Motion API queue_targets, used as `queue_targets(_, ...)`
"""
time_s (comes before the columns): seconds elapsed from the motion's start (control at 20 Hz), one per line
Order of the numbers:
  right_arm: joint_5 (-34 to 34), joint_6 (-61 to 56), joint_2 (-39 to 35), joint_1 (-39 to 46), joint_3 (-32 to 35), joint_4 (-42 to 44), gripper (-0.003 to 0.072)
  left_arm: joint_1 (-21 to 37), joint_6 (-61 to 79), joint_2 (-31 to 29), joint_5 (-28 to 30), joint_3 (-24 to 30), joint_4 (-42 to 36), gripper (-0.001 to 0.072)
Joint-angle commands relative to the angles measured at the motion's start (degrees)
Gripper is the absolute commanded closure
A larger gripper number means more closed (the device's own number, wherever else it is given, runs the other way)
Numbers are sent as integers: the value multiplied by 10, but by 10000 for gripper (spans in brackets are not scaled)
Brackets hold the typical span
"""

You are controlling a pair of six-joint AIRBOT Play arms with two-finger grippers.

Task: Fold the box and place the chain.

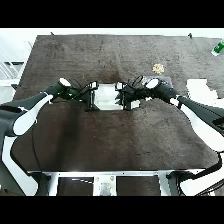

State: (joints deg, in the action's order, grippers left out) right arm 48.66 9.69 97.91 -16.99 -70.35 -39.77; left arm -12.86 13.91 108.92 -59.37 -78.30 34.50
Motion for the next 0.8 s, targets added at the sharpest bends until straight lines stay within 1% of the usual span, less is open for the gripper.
queue_targets(0.0,-9,5,7,0,0,5,404,0,0,0,0,0,0,172)
queue_targets(0.05,-9,5,7,0,0,1,387,0,0,0,0,0,0,172)
queue_targets(0.1,-9,5,8,0,0,1,323,0,0,0,0,0,0,172)
queue_targets(0.2,-9,5,9,0,0,-9,253,0,0,0,0,0,0,172)
queue_targets(0.25,-9,5,9,0,0,-11,253,0,0,0,0,0,0,172)
queue_targets(0.3,-9,5,9,0,0,-12,235,0,0,0,0,0,0,172)
queue_targets(0.35,-8,5,9,0,0,-13,136,0,0,0,0,0,0,172)
queue_targets(0.75,-9,8,8,0,-1,-14,137,0,0,0,0,0,0,172)
